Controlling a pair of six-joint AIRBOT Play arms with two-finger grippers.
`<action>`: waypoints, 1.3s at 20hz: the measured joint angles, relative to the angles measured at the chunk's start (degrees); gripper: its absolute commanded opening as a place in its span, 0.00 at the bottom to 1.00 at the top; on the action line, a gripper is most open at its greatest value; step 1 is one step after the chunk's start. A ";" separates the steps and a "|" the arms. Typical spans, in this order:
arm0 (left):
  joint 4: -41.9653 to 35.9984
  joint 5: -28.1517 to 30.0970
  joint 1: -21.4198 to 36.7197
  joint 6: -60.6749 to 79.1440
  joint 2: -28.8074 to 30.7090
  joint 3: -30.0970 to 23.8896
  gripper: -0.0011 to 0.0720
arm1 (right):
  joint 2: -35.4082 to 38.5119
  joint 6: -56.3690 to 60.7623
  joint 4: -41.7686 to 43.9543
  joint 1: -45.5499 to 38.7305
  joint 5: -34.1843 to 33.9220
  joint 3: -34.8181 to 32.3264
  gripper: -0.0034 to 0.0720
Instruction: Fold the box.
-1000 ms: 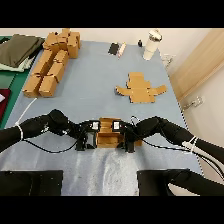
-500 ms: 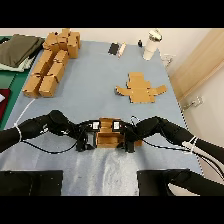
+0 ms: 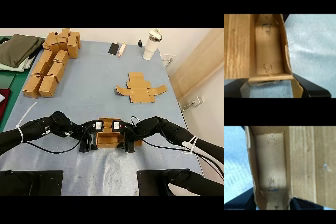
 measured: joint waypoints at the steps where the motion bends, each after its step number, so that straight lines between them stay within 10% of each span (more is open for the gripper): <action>1: -0.15 0.24 -0.44 0.00 -0.13 -0.02 0.97 | 0.00 0.00 0.00 0.00 0.00 0.00 0.63; 11: -0.42 3.06 -2.67 -1.03 -1.11 0.11 0.97 | 0.00 -0.02 -0.02 0.00 0.02 0.00 0.63; 14: -0.44 3.72 -2.84 -1.07 -1.11 0.11 0.65 | 0.00 0.00 -0.02 0.00 0.04 0.00 0.63; 26: -0.39 3.69 -2.91 -1.09 -1.11 0.11 0.65 | 0.00 -0.02 -0.02 0.00 0.02 0.00 0.63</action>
